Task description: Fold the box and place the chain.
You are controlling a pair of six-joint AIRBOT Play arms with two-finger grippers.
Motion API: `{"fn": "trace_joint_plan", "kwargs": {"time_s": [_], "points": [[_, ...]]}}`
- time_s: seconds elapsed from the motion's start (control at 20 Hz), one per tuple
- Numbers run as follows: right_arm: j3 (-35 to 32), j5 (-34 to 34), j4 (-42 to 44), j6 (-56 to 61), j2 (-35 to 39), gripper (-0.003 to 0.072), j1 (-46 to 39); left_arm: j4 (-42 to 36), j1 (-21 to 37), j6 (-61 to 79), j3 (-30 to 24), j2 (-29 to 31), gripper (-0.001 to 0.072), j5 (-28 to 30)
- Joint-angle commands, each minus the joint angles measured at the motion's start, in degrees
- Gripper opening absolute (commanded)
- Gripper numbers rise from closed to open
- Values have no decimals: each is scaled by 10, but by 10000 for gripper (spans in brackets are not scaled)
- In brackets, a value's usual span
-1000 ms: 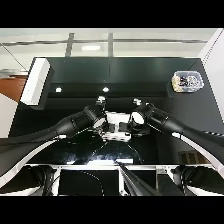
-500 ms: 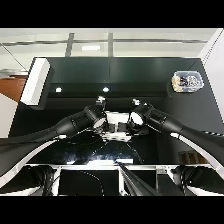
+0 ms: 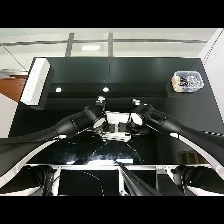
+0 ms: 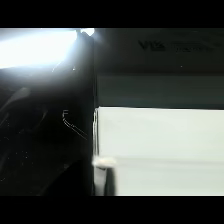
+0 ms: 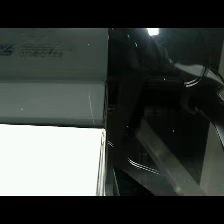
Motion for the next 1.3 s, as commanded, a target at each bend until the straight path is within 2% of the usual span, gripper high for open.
{"fn": "trace_joint_plan", "kwargs": {"time_s": [0.0,0.1,0.25,0.5,0.55,0.6,0.7,0.75,0.8,0.85,1.05,1.25], "points": [[1,-16,2,1,0,169,0,0,0,0,0,0,30,0],[1,-15,2,1,0,168,0,0,0,0,0,0,30,1],[1,-15,2,0,-1,46,0,0,0,0,0,0,30,1],[1,-15,2,0,-1,49,0,0,0,0,0,0,31,1],[1,-15,2,0,-1,120,0,0,0,0,0,0,30,0],[1,-14,2,0,-1,289,0,0,0,0,0,0,30,0],[1,-2,-1,-3,3,502,0,0,0,0,0,0,30,0],[1,5,-1,-13,6,530,0,0,0,0,0,0,30,0],[1,12,-1,-33,13,594,0,0,0,0,0,0,31,0],[1,21,-2,-47,22,623,0,0,0,0,0,0,30,0],[1,50,-8,-113,94,622,-1,0,0,0,0,0,30,0],[1,99,-45,-169,226,623,-25,0,0,0,0,0,30,0]]}}
